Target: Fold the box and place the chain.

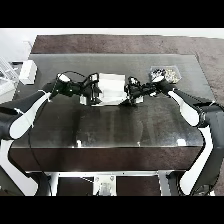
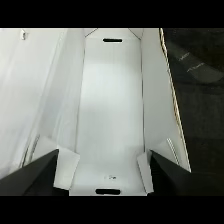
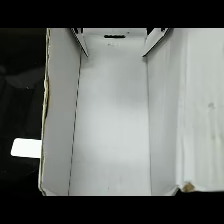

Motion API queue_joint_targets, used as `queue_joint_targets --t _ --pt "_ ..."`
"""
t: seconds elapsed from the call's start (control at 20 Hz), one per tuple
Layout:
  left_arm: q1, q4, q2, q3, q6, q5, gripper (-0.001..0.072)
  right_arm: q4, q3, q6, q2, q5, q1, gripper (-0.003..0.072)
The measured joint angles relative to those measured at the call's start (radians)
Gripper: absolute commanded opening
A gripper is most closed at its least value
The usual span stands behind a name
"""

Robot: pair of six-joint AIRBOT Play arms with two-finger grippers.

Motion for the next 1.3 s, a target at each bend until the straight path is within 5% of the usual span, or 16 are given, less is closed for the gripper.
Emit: queue_joint_targets --t 0.15,0.3,0.35,0.9,1.3 --pt "0.0 0.003 0.0 0.0 -0.001 0.002 0.0122 0.0 0.0 0.0 0.0 0.0 0.0 0.0587" --pt "0.014 0.008 0.0 0.0 -0.005 -0.008 0.0103 -0.001 0.0 -0.001 0.0 0.0 0.0 0.0586" --pt "0.024 0.01 0.0 0.0 -0.008 -0.013 0.0022 -0.001 0.0 -0.001 0.0 0.0 0.0 0.0586" --pt "0.179 0.017 0.062 0.0 -0.158 -0.155 0.0017 -0.001 0.0 -0.001 0.0 0.001 0.0 0.0586" --pt "0.263 0.064 0.178 0.0 -0.803 -0.114 0.0018 -0.001 0.0 0.0 0.0 0.001 0.0 0.0586"
